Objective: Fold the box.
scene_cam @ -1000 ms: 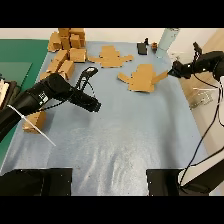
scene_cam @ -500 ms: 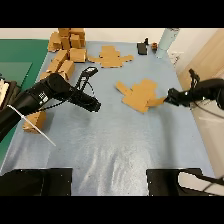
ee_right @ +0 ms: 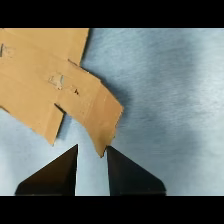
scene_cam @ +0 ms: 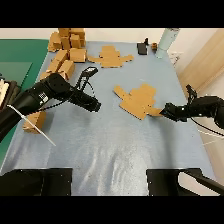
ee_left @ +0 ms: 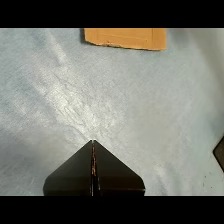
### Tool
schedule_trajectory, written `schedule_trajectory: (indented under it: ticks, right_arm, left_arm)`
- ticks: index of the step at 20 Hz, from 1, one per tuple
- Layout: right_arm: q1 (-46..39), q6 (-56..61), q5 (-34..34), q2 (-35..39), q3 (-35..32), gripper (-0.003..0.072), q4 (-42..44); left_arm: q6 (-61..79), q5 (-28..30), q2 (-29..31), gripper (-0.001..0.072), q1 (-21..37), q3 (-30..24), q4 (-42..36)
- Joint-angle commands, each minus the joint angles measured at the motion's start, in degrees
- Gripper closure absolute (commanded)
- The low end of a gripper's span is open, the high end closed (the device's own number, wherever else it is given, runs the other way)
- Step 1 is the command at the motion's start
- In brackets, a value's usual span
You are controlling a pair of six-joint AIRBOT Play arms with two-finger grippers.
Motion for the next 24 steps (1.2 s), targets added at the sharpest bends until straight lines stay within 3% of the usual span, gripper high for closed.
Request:
schedule_trajectory:
  ticks: [1,4,11,12,15,17,18,20,21,22,23,24]
  right_arm:
    - [0.04,-1.07,3.15,-1.53,-0.57,0.0405,1.38]
    - [0.04,-3.85,7.89,-2.75,-0.37,0.0406,3.39]
    - [0.04,-7.48,7.80,-8.55,3.32,0.0409,5.01]
    - [0.04,-7.67,7.76,-8.74,3.85,0.0458,4.98]
    - [0.04,-8.11,7.82,-9.97,5.35,0.0487,4.98]
    - [0.04,-8.57,7.58,-11.28,6.03,0.0653,5.03]
    - [0.07,-9.42,7.37,-11.63,6.05,0.0683,5.18]
    - [0.07,-12.04,5.95,-11.74,6.05,0.0683,6.47]
    - [0.04,-12.13,5.62,-11.74,6.05,0.0653,6.45]
    - [0.02,-12.13,5.68,-11.74,6.05,0.0435,6.16]
    - [-0.09,-12.09,5.73,-11.74,6.12,0.0376,6.08]
    - [-0.11,-12.07,6.29,-11.74,6.10,0.0376,6.01]
  left_arm:
    - [-0.02,0.02,-0.02,0.0699,-0.02,0.00,0.02]
    - [0.00,0.02,-0.02,0.0700,-0.02,0.00,0.00]
    - [0.00,0.00,-0.02,0.0700,-0.02,0.00,0.00]
    - [0.00,0.02,-0.02,0.0700,-0.02,0.00,0.00]
    - [0.00,0.02,-0.02,0.0699,-0.02,0.00,0.00]
    - [0.00,0.02,-0.02,0.0700,-0.02,0.00,0.00]
    - [0.00,0.02,-0.02,0.0699,-0.02,0.00,0.00]
    - [0.00,0.02,-0.02,0.0700,-0.02,0.00,0.00]
    - [0.00,0.02,-0.02,0.0699,-0.02,0.00,0.00]
    - [0.00,0.04,-0.02,0.0700,-0.02,0.00,0.00]
    - [0.00,0.04,-0.02,0.0700,-0.02,0.00,0.00]
    - [0.00,0.04,-0.02,0.0700,-0.02,0.00,0.00]
